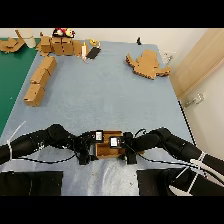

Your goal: Fold the box.

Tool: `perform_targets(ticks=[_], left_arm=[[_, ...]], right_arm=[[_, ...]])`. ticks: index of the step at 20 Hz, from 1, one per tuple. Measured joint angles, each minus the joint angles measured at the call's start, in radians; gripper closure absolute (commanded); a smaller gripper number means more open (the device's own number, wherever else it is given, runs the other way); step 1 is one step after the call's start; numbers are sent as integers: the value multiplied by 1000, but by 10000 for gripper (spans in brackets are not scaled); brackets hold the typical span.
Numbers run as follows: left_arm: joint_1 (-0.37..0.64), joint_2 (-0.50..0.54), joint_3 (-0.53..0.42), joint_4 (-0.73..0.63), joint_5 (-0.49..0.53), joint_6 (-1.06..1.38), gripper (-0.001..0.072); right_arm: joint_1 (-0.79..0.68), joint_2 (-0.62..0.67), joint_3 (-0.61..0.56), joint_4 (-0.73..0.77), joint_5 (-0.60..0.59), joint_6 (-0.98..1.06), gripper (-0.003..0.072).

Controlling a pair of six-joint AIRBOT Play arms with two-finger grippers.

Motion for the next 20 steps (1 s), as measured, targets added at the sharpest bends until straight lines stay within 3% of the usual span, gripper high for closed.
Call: perform_targets(ticks=[5, 6, 7, 8, 20], left_arm=[[0, -2, 0, 1, 9, 1, 308], [0, -2, 0, 1, 10, 1, 234], [0, -2, 0, 1, 11, 2, 106], [-1, -3, 0, 1, 17, 4, 55], [-8, -3, 0, 1, 19, 2, 56]], right_arm=[[0, 0, 0, 0, 0, 0, 156], [0, 0, 0, 0, 0, 0, 156], [0, 0, 0, 0, 0, 0, 156], [0, 0, 0, 0, 0, 0, 156], [0, 0, 0, 0, 0, 0, 156]])
